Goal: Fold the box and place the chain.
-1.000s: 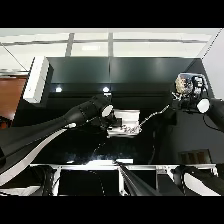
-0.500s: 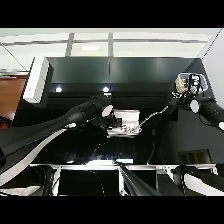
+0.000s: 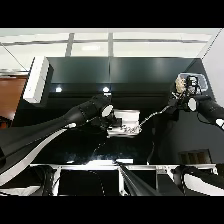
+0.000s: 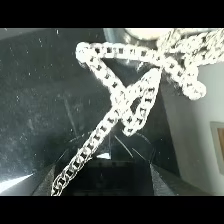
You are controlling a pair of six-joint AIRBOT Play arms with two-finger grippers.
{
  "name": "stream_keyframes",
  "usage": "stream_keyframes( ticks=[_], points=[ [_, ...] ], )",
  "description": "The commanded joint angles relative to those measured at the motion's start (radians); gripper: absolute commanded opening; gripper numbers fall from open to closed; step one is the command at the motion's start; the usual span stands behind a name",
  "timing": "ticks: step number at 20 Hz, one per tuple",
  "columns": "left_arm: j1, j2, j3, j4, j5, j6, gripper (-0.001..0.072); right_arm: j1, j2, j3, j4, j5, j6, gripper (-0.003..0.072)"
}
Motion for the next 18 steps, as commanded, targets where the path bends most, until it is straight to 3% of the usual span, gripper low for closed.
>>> stream_keyframes(
  ticks=[1, 3, 5, 6, 7, 12, 14, 18],
  points=[
    [0.000, -0.001, 0.000, 0.000, 0.000, 0.000, 0.0030, 0.000, -0.011, 0.001, 0.010, 0.016, 0.000, 0.0720],
    [0.000, -0.001, 0.000, 0.000, 0.000, 0.000, 0.0030, 0.000, -0.011, 0.004, 0.010, 0.018, 0.000, 0.0720],
    [0.000, -0.001, 0.000, 0.000, 0.000, 0.000, 0.0030, 0.000, -0.011, 0.006, 0.029, 0.022, -0.002, 0.0313],
    [0.000, -0.001, 0.000, 0.000, 0.000, 0.000, 0.0031, 0.002, -0.011, 0.006, 0.036, 0.022, -0.002, 0.0163],
    [0.000, -0.001, 0.000, 0.000, 0.000, 0.000, 0.0030, 0.003, -0.011, 0.006, 0.040, 0.022, -0.002, 0.0123],
    [0.000, -0.001, 0.000, 0.000, 0.000, 0.000, 0.0030, 0.002, -0.011, 0.020, 0.050, 0.068, -0.002, 0.0120],
    [0.000, -0.001, 0.000, 0.000, 0.000, 0.000, 0.0030, 0.002, -0.010, 0.030, 0.044, 0.106, -0.006, 0.0018],
    [0.000, -0.001, 0.000, 0.000, 0.000, 0.000, 0.0031, 0.002, 0.002, 0.054, 0.025, 0.177, -0.032, 0.0018]
  ],
)
